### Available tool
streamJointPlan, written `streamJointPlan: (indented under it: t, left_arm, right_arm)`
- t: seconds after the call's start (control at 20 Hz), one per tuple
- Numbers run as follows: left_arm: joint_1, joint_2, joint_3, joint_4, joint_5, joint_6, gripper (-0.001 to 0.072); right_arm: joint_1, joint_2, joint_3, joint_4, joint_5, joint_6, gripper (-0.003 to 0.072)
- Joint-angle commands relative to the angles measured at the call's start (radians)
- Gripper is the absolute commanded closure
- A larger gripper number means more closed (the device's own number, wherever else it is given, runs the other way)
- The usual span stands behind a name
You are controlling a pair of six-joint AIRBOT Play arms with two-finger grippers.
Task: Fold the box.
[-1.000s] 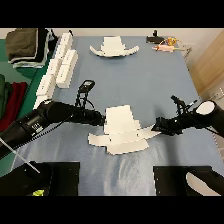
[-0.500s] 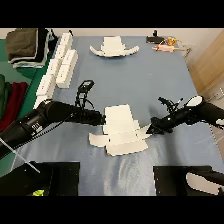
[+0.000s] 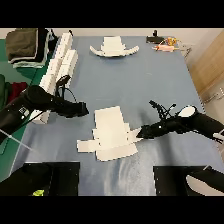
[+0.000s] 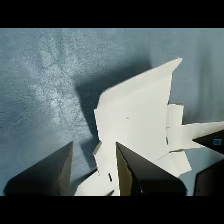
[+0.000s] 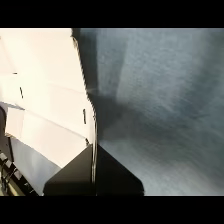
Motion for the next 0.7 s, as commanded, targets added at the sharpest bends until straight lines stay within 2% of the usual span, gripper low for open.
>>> streamJointPlan:
  t: [0.0, 0.4, 0.65]
  left_arm:
    - [0.142, -0.088, 0.003, -0.182, -0.116, 0.233, 0.0299]
    - [0.148, -0.336, 0.003, -0.388, -0.1, 0.564, 0.0299]
    - [0.147, -0.435, 0.004, -0.41, -0.072, 0.65, 0.03]
  right_arm:
    - [0.063, 0.057, -0.025, 0.037, -0.1, -0.009, 0.0682]
    - [0.159, 0.068, -0.026, 0.01, -0.164, -0.044, 0.0683]
    - [0.191, 0.068, -0.026, 0.009, -0.196, -0.052, 0.0682]
